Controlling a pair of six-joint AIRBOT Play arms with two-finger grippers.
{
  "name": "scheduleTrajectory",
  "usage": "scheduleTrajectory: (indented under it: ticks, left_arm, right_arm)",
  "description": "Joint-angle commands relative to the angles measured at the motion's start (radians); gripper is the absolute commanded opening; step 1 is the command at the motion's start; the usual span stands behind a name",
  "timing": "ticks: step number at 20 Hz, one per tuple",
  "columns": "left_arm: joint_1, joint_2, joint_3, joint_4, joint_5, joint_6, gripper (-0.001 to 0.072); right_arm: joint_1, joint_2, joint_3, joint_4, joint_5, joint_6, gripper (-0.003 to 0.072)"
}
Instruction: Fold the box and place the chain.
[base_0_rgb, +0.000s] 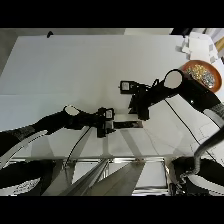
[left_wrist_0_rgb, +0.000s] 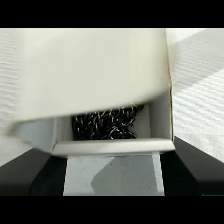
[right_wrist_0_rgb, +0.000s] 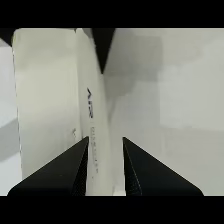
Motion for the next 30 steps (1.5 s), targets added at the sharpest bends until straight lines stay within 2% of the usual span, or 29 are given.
scheduleTrajectory:
  ticks: [1,7,20,25,29,30]
  left_arm:
    - [0.000,0.000,0.001,0.000,0.000,0.000,0.0312]
    - [0.000,0.000,0.001,0.000,0.000,0.000,0.0312]
    - [0.000,0.000,0.001,0.000,0.000,0.000,0.0312]
    - [0.000,0.000,0.001,0.000,0.000,0.000,0.0312]
    - [0.000,0.000,0.001,0.000,0.000,0.000,0.0312]
    - [0.000,0.000,0.001,0.000,0.000,0.000,0.0312]
  right_arm:
    - [0.037,0.000,-0.011,0.000,0.049,0.000,0.0241]
    - [0.048,0.000,-0.048,-0.019,0.003,0.001,0.0242]
    - [0.107,0.051,-0.057,-0.058,0.006,0.016,0.0243]
    - [0.107,0.051,-0.097,-0.079,-0.046,0.031,0.0317]
    - [0.107,0.051,-0.107,-0.079,-0.053,0.031,0.0309]
    - [0.107,0.051,-0.107,-0.079,-0.056,0.031,0.0285]
